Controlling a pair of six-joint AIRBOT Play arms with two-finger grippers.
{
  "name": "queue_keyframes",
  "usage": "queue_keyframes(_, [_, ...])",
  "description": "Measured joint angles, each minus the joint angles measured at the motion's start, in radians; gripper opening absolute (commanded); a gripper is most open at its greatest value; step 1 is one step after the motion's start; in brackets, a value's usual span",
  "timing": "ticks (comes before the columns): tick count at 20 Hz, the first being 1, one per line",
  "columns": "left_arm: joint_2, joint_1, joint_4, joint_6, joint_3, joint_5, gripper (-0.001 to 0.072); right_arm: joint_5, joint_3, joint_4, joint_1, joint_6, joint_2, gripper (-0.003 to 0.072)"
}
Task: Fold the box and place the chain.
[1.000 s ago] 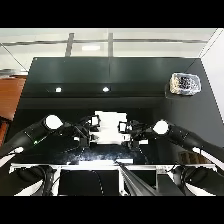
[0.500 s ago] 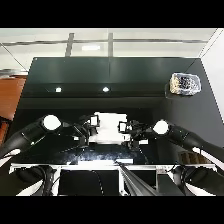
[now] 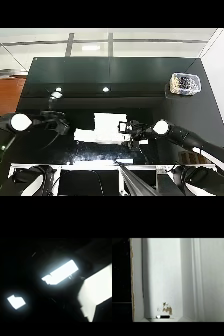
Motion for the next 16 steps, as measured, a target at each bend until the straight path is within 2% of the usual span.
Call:
queue_keyframes(3, [-0.06,0.144,-0.079,-0.146,-0.023,-0.071,0.0028,0.0,0.0,0.0,0.0,0.0,0.0,0.047])
queue_keyframes(6, [-0.16,0.217,-0.209,-0.191,-0.041,-0.106,0.0029,0.0,0.0,0.0,0.0,0.0,0.0,0.0469])
queue_keyframes(10, [-0.297,0.219,-0.384,-0.098,-0.05,-0.15,0.0027,0.0,0.0,0.002,0.0,0.0,0.0,0.0469])
queue_keyframes(14, [-0.38,0.158,-0.465,-0.041,-0.052,-0.155,0.003,0.0,0.0,0.002,0.0,0.0,0.0,0.0469])
queue_keyframes(15, [-0.391,0.143,-0.477,-0.033,-0.052,-0.156,0.0058,0.0,0.0,0.002,0.0,0.0,0.0,0.0469])
queue_keyframes(16, [-0.398,0.132,-0.485,-0.027,-0.052,-0.156,0.0215,0.0,0.0,0.003,0.0,0.0,0.0,0.0469])
